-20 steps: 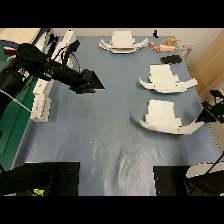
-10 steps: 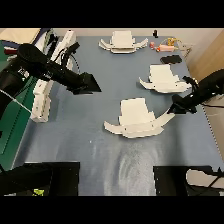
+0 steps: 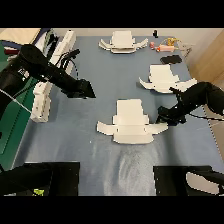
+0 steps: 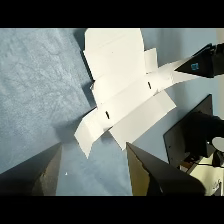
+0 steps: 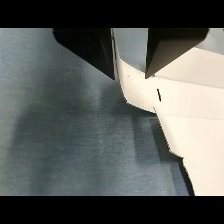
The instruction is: Fold the box.
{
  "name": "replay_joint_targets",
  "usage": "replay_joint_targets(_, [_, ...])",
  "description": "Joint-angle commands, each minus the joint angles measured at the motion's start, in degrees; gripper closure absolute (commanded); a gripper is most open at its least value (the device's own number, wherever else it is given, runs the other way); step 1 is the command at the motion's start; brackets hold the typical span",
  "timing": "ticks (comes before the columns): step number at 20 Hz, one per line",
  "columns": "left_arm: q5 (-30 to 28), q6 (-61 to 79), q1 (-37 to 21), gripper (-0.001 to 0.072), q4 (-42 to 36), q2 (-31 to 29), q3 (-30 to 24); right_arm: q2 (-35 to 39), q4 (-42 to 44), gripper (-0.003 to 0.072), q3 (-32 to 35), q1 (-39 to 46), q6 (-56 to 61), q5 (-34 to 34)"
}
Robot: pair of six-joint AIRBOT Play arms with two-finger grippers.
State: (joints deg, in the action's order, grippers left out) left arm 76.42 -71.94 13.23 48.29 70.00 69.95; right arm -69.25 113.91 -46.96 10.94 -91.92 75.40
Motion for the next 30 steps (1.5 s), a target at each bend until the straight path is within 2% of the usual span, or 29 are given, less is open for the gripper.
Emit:
replay_joint_targets(1, [0.2, -0.04, 0.0, 0.0111, 0.61, 0.02, -0.02, 0.15, -0.5, 0.0395, 0.5, -0.59, 0.44, 2.03])
replay_joint_targets(4, [0.17, -0.07, 0.0, 0.0111, 0.59, 0.02, -0.02, -1.75, -0.26, 0.0398, 0.61, -0.59, -0.09, 2.75])
replay_joint_targets(8, [0.24, -0.07, 0.0, 0.0111, 0.59, 0.02, -0.02, -4.04, 6.23, 0.0452, 0.81, -0.76, -4.81, 2.62])
replay_joint_targets(9, [0.24, -0.07, 0.0, 0.0111, 0.59, 0.02, -0.02, -4.04, 6.62, 0.0552, 0.81, -1.11, -6.01, 2.47])
replay_joint_targets(11, [0.24, -0.15, 0.0, 0.0111, 0.28, 0.02, -0.02, -4.0, 6.71, 0.0683, 0.81, -2.47, -8.98, 2.47])
replay_joint_targets(15, [0.7, 2.49, -0.02, 0.0111, -0.68, 0.02, -0.04, -2.34, 7.43, 0.0684, 1.6, -7.63, -12.96, 0.48])
replay_joint_targets(18, [4.15, 5.03, -0.52, 0.0111, -0.55, -0.02, -0.5, 5.68, 7.39, 0.0684, 6.64, -12.5, -13.46, -8.31])
replay_joint_targets(21, [6.86, 6.84, -1.36, 0.0111, -0.74, -0.94, -5.35, 15.87, 7.32, 0.0684, 14.12, -16.04, -13.09, -15.43])
replay_joint_targets(23, [4.87, 8.5, -1.92, 0.0111, -0.96, -2.51, -11.91, 20.37, 7.37, 0.0684, 18.16, -16.9, -12.9, -17.94])
replay_joint_targets(26, [-1.95, 12.9, -2.03, 0.0111, -2.67, -2.73, -19.63, 22.91, 7.41, 0.0683, 21.11, -17.11, -12.9, -19.78])
replay_joint_targets(28, [-5.66, 18.18, -2.01, 0.0111, -7.54, -0.44, -20.57, 22.88, 7.48, 0.0683, 21.09, -17.14, -12.92, -19.89])
replay_joint_targets(30, [-6.12, 24.28, -1.81, 0.0111, -14.01, 3.28, -20.17, 22.88, 7.85, 0.0684, 21.09, -17.14, -12.92, -20.76])
